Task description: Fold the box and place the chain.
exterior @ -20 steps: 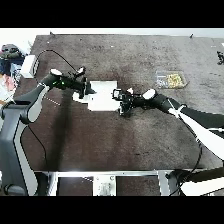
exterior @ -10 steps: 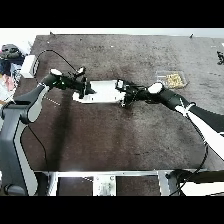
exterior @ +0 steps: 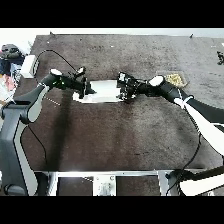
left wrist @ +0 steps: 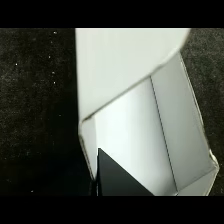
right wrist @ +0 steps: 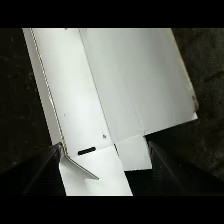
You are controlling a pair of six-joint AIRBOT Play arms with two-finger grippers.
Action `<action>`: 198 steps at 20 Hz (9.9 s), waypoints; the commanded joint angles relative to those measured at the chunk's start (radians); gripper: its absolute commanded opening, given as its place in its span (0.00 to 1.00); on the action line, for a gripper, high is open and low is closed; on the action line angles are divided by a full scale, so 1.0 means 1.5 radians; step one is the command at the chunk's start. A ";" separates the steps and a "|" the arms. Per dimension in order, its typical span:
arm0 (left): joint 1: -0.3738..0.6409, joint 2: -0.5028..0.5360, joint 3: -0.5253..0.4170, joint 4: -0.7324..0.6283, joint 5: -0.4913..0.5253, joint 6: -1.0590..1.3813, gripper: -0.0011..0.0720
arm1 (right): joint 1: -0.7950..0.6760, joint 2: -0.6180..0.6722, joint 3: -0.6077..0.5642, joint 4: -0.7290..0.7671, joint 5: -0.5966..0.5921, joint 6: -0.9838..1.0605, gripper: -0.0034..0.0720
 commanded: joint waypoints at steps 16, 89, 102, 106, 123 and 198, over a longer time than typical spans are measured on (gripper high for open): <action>0.000 0.000 0.000 0.000 0.000 0.000 0.03 | -0.039 -0.147 0.157 -0.001 0.194 0.015 0.87; 0.036 0.004 0.017 -0.072 -0.078 -0.027 0.52 | -0.044 -0.309 0.321 0.001 0.323 0.016 0.52; 0.061 0.020 0.045 -0.161 -0.244 -0.184 0.03 | -0.044 -0.309 0.321 0.001 0.323 0.016 0.52; 0.027 0.020 0.045 -0.111 -0.129 -0.180 0.03 | -0.044 -0.309 0.321 0.001 0.323 0.016 0.52; 0.003 0.020 0.045 -0.109 0.057 -0.175 0.03 | -0.044 -0.309 0.321 0.001 0.323 0.016 0.52; -0.031 0.155 -0.129 0.195 0.067 -0.157 0.39 | -0.044 -0.309 0.321 0.001 0.323 0.016 0.52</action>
